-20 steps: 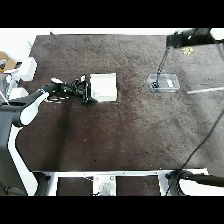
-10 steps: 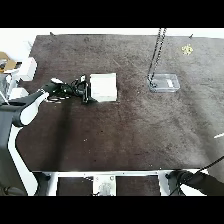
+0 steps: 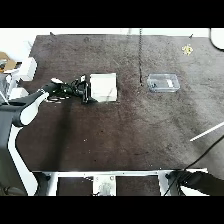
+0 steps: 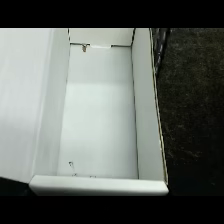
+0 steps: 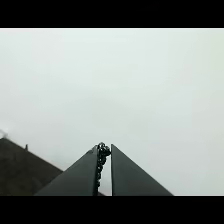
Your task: Fold the box and place the chain.
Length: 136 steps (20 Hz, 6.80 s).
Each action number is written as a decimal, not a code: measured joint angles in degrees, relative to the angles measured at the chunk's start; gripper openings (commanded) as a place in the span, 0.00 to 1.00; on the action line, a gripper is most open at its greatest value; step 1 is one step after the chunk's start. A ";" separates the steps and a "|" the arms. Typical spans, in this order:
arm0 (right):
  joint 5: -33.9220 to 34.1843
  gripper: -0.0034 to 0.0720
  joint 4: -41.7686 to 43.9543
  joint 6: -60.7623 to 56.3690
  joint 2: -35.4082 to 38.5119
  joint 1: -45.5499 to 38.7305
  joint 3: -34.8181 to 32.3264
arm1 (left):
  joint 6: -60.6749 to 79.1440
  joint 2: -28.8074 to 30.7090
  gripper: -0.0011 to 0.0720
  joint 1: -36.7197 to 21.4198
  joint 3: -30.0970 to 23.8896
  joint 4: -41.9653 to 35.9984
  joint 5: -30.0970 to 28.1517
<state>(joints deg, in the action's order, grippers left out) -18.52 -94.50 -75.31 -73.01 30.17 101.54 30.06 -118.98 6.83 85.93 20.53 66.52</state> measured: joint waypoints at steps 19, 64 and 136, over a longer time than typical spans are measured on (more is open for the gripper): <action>23.67 0.05 11.17 0.20 -5.07 1.62 0.00 | 0.00 0.00 0.32 0.00 0.00 0.00 0.00; -2.80 0.45 14.56 -26.91 -11.28 -20.13 -43.08 | -0.02 0.00 0.32 0.00 0.00 -0.02 -0.02; 13.25 0.05 29.16 -33.88 -17.31 -19.71 -41.24 | -0.02 0.00 0.32 0.00 0.00 -0.02 0.07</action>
<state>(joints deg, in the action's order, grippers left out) -5.28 -65.34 -109.19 -90.32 10.46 60.29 30.04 -118.98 6.83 85.93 20.51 66.59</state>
